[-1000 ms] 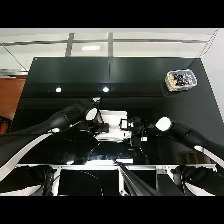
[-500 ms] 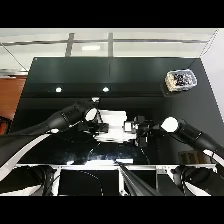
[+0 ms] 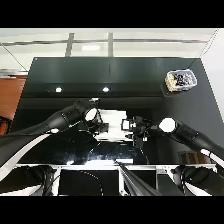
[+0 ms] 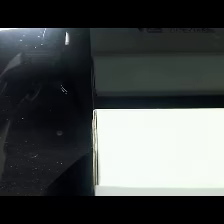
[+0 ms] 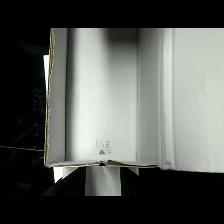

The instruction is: Fold the box and place the chain.

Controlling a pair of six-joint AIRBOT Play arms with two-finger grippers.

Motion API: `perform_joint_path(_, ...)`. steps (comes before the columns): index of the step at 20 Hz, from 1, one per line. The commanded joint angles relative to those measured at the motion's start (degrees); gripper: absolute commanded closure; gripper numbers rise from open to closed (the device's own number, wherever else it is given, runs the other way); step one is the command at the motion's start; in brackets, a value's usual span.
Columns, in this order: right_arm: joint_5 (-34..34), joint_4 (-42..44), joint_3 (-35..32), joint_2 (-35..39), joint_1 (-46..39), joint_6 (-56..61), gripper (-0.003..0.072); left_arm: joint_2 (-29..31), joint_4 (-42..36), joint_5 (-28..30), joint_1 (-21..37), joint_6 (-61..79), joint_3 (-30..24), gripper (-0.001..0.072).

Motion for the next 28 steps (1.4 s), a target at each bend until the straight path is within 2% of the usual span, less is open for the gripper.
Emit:
perform_joint_path(1,-1.16,5.95,0.02,-0.76,0.17,0.28,0.0441,0.04,-0.37,0.11,0.04,0.00,-0.02,0.0683)
perform_joint_path(5,-1.90,14.69,0.02,-3.28,0.59,0.26,0.0441,0.04,-0.72,0.00,0.04,0.00,-0.02,0.0682)
perform_joint_path(11,-1.64,15.17,0.02,-4.02,1.01,0.28,0.0441,0.04,-0.72,-0.37,0.04,-0.02,-0.02,0.0682)
perform_joint_path(13,-1.70,15.19,0.02,-4.02,1.01,0.66,0.0248,0.04,-0.74,-0.37,0.04,-0.02,-0.02,0.0682)
perform_joint_path(14,-1.68,15.06,0.02,-4.02,1.01,0.68,0.0307,0.04,-0.74,-0.37,0.04,-0.02,-0.02,0.0682)
perform_joint_path(15,-1.51,15.04,0.02,-4.02,0.98,0.70,0.0498,0.04,-0.74,-0.39,0.04,-0.02,-0.02,0.0682)
perform_joint_path(16,-1.55,15.08,0.02,-4.02,1.01,0.72,0.0429,0.04,-0.72,-0.42,0.04,-0.02,-0.02,0.0682)
perform_joint_path(17,-1.57,15.08,0.02,-4.02,1.01,0.72,0.0288,0.04,-0.72,-0.57,0.04,-0.02,-0.02,0.0682)
perform_joint_path(18,-1.64,15.04,0.02,-4.02,0.98,0.79,0.0413,0.04,-0.72,-0.57,0.04,-0.02,-0.02,0.0682)
perform_joint_path(19,-1.62,15.02,0.02,-4.02,0.98,1.03,0.0591,0.04,-0.74,-0.57,0.04,-0.02,-0.02,0.0682)
perform_joint_path(20,-1.62,15.02,0.02,-4.00,0.98,1.77,0.0588,0.04,-0.72,-0.57,0.04,-0.02,-0.02,0.0682)
perform_joint_path(21,-1.53,14.86,0.02,-3.63,0.72,4.74,0.0638,0.04,-0.72,-0.68,0.04,-0.02,-0.02,0.0682)
perform_joint_path(22,-1.05,13.40,0.09,-2.71,-0.04,9.88,0.0671,0.04,-0.72,-0.81,0.04,-0.02,-0.02,0.0682)
perform_joint_path(23,0.55,10.56,0.35,-1.42,-1.51,17.79,0.0672,0.04,-0.72,-0.83,0.04,0.00,-0.02,0.0682)
perform_joint_path(25,9.16,3.28,1.66,2.23,-7.04,34.45,0.0672,0.04,-0.74,-0.98,0.04,0.00,-0.02,0.0682)
perform_joint_path(28,23.67,-3.80,2.12,7.37,-19.58,51.28,0.0672,0.04,-0.74,-0.98,0.04,-0.02,-0.02,0.0682)
